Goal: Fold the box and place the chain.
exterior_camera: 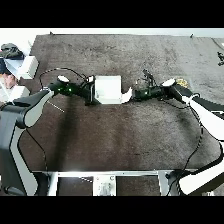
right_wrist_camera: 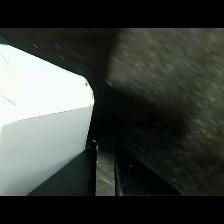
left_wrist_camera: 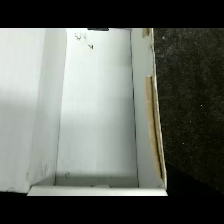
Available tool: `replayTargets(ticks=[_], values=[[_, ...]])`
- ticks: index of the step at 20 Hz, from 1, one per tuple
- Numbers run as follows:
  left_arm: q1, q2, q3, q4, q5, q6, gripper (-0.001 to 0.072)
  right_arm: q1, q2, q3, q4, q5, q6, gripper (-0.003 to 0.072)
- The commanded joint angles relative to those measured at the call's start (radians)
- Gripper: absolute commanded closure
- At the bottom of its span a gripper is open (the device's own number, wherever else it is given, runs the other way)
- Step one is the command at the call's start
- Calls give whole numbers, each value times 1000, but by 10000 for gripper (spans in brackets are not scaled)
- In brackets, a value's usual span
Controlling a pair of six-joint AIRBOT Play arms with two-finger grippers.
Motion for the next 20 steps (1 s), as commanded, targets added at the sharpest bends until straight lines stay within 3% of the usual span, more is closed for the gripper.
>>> replayTargets(ticks=[1,3,7,8,9,17,20], values=[[0,-1,0,0,0,0,586,12,31,5,42,-8,-14,515],[0,0,0,0,0,0,586,12,54,5,45,-25,-11,392],[0,-1,0,-1,0,0,586,21,59,5,58,-24,-11,369],[0,-1,0,-1,0,0,586,29,59,5,71,-24,-16,182],[0,-1,0,-1,0,0,586,40,59,6,71,-24,-34,138],[-1,-1,0,-2,0,0,586,87,43,76,65,-3,6,139],[-1,-1,0,-2,0,0,586,103,43,132,-101,13,147,139]])
